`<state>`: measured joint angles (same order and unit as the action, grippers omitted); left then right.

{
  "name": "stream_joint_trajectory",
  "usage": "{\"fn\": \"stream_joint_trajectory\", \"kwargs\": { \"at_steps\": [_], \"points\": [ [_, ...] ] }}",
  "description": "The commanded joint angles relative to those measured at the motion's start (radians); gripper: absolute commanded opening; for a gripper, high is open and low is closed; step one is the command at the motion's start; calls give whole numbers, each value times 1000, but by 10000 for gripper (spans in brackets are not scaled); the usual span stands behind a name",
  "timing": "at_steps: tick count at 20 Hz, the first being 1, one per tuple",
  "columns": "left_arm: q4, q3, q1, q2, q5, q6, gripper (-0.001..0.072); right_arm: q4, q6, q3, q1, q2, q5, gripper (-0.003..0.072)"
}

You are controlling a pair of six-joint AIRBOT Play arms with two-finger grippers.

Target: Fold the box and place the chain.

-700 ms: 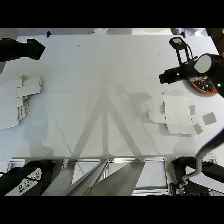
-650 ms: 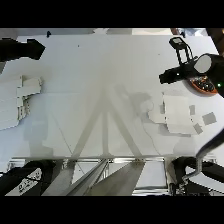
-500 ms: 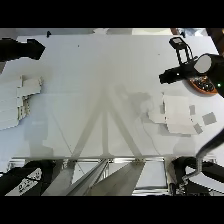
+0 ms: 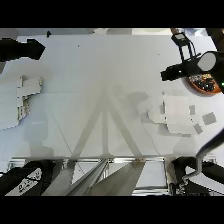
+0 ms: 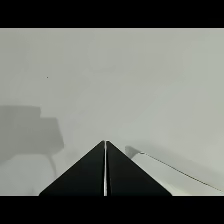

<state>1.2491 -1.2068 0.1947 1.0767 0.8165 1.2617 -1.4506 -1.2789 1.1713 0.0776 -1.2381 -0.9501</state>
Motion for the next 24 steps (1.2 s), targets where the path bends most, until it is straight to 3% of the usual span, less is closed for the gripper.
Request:
{"fn": "stream_joint_trajectory", "kwargs": {
  "at_steps": [1,2,4,5,7,13,16,17,24],
  "points": [
    [0,0,0,-1,0,0,702,-135,-1,100,1,33,-93,16],
    [0,0,0,-1,0,0,702,-192,-4,132,1,40,-131,40],
    [0,-1,0,-1,0,0,702,-332,-40,182,1,56,-212,240],
    [0,0,0,-1,0,0,702,-404,-56,198,1,63,-256,297],
    [0,0,0,-1,0,0,702,-508,-61,211,8,71,-345,302],
    [0,-1,0,-1,0,0,702,-465,-75,211,209,68,-570,373],
    [0,0,0,-1,0,0,702,-322,-58,211,365,64,-590,440],
    [0,0,0,-1,0,0,702,-311,-46,211,406,60,-604,507],
    [0,-1,0,-1,0,0,702,-216,14,209,634,-1,-603,527]
  ]
}}
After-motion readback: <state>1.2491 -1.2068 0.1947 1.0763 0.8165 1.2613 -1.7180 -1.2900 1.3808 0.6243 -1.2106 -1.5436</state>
